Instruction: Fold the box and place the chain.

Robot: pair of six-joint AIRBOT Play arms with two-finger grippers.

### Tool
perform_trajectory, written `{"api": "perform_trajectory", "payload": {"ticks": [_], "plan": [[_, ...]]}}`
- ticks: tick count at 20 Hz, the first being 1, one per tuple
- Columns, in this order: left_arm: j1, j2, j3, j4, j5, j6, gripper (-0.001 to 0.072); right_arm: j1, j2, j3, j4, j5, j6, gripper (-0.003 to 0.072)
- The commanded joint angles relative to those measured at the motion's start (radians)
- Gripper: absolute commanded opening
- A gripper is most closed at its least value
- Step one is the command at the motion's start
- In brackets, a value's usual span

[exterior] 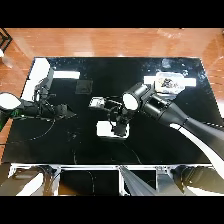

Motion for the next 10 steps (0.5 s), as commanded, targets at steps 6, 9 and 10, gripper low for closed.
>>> {"api": "perform_trajectory", "payload": {"ticks": [6, 9, 10], "plan": [[0.001, 0.000, 0.000, 0.000, 0.005, 0.000, 0.0635, 0.001, 0.000, -0.002, 0.041, 0.054, -0.023, 0.0706], [0.001, 0.000, 0.000, 0.000, 0.005, 0.000, 0.0635, 0.001, 0.000, -0.003, 0.028, 0.047, -0.022, 0.0706], [0.001, 0.000, 0.000, 0.000, 0.005, 0.000, 0.0635, 0.001, 0.000, -0.004, 0.018, 0.037, -0.022, 0.0706]]}}
